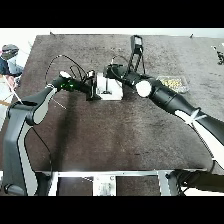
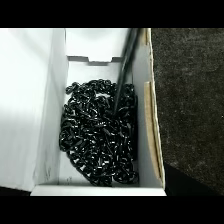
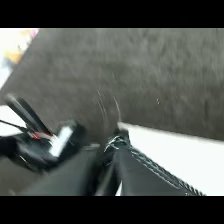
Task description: Fold the box and place the chain.
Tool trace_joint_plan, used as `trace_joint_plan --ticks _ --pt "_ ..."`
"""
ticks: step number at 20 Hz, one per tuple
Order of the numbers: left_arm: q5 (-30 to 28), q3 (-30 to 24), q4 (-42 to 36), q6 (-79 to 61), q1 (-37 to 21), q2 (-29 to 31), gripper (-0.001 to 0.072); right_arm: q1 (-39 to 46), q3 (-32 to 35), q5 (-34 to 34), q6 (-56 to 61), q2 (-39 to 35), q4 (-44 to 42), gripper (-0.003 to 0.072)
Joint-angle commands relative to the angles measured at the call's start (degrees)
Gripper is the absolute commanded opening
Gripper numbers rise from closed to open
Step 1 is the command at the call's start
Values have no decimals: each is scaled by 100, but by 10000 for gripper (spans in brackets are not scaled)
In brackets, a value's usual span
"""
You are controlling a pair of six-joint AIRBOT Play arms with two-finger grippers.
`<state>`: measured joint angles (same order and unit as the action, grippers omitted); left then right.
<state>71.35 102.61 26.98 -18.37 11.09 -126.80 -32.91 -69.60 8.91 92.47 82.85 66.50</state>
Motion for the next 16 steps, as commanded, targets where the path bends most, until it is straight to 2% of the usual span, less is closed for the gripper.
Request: trace_joint_plan --ticks 1,4,9,10,11,12,15,16 --pt "0 0 0 0 -2 2 240 142 -9 439 11 216 184 229" --pt "0 0 0 0 -2 2 240 758 114 984 7 79 295 233" --pt "0 0 0 -2 -2 2 240 2026 1484 968 229 -684 269 235" --pt "-2 0 0 0 -2 2 240 2337 1637 988 315 -669 271 235" --pt "-2 0 0 -2 -2 2 240 2599 1722 988 343 -597 269 268" --pt "-2 0 0 0 -2 2 240 2830 1729 999 378 -455 267 415" --pt "-2 0 0 -2 -2 2 240 3178 1722 752 378 -7 201 419" --pt "0 0 0 -2 -2 2 239 3220 1722 590 380 140 107 381"
